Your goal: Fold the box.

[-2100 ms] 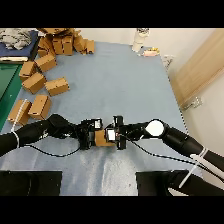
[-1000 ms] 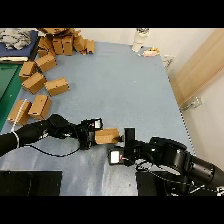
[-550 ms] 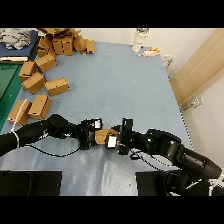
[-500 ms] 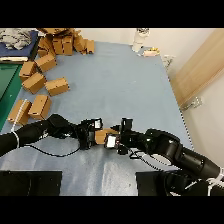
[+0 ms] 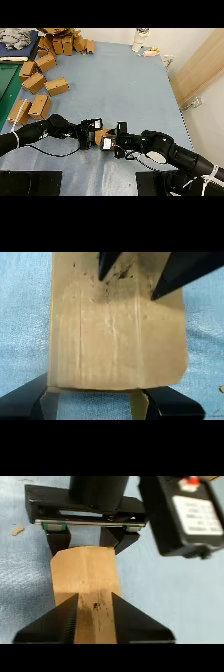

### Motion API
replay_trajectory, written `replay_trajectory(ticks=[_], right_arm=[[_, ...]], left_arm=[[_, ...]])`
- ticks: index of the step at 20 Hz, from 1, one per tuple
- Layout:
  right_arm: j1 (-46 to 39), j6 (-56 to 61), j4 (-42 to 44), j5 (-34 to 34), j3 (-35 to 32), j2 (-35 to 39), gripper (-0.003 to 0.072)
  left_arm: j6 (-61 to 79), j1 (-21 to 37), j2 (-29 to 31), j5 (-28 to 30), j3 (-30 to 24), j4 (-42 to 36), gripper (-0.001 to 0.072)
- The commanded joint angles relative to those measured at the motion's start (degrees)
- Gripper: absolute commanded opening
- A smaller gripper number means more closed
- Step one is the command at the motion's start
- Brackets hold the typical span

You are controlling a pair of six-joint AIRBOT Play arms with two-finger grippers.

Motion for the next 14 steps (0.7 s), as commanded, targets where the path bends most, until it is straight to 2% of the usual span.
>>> replay_trajectory(ticks=[1, 7, 14], right_arm=[[0.2, -1.7, 0.8, -0.8, 0.0, -2.2, 0.0434], [0.2, -6.5, 0.6, -2.4, 0.1, -3.8, 0.0435], [0.5, -6.8, -1.8, -2.3, 0.0, -3.9, 0.0434]], left_arm=[[0.0, 0.0, 0.0, 0.0, 0.0, 0.0, 0.0463], [0.0, 0.0, 0.0, 0.0, 0.0, 0.0, 0.0463], [0.0, 0.0, 0.0, 0.0, 0.0, 0.0, 0.0463]])
